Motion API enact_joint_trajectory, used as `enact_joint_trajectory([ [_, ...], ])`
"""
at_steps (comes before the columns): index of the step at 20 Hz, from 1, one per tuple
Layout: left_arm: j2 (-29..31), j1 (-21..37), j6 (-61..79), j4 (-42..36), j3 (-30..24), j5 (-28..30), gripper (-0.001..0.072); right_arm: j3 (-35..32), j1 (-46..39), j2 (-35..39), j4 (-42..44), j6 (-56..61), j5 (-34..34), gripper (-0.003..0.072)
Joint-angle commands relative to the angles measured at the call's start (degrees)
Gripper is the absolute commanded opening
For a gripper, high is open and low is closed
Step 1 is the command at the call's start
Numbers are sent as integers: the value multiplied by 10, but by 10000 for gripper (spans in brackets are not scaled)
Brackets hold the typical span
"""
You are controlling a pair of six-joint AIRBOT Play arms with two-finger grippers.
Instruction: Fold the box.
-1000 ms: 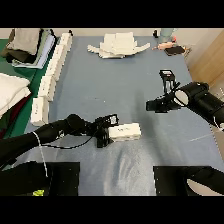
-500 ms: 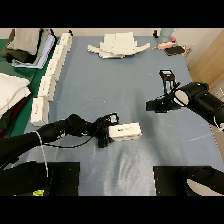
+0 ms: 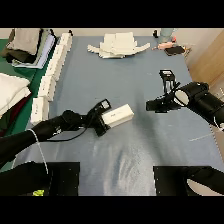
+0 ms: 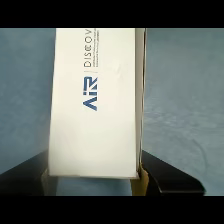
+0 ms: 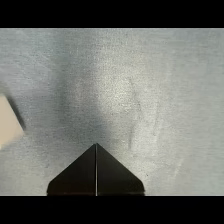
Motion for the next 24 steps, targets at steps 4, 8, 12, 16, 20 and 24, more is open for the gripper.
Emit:
enact_joint_trajectory([
  [4,4,176,-43,2,1,48,462,1,0,0,0,0,0,2],
  [8,4,274,-43,1,1,60,461,1,0,0,0,0,0,2],
  [12,4,306,-53,-15,1,60,461,0,0,0,0,0,0,2],
  [16,-3,307,-92,-14,25,76,461,1,0,0,0,0,0,2],
  [20,-61,330,-180,22,109,83,461,0,0,0,0,0,0,2],
  [24,-166,386,-276,99,224,-5,461,0,0,0,0,0,0,2],
])
